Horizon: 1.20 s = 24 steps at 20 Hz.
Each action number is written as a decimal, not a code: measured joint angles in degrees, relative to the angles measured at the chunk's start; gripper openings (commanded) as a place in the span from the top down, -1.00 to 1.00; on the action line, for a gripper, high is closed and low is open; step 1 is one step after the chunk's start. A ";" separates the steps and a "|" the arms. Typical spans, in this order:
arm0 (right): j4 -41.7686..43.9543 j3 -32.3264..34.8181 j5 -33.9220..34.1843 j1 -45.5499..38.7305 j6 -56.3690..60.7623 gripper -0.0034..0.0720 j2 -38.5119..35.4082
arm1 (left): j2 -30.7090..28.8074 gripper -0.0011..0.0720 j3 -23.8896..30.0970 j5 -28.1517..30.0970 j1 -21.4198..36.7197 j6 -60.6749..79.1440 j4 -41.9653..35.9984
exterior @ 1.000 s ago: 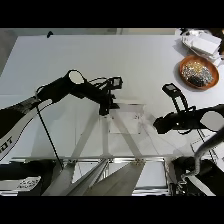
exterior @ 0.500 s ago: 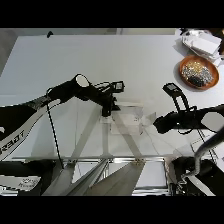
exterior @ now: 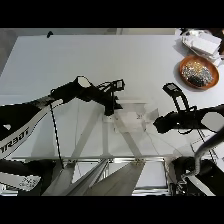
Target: Fold the box and place the chain.
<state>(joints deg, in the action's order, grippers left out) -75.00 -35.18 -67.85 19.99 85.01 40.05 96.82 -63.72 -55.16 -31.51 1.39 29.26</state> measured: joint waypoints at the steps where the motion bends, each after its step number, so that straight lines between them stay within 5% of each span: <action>1: 0.00 0.00 -0.02 0.00 0.00 0.00 0.00 | 0.02 0.96 0.00 0.04 0.00 0.02 -0.44; 24: -0.02 0.00 -0.02 0.00 0.02 0.00 0.00 | 1.33 0.93 -0.02 0.92 0.00 0.07 -1.46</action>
<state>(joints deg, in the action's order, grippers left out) -75.02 -35.18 -67.88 19.99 85.03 40.05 98.15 -63.75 -54.24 -31.51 1.45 27.79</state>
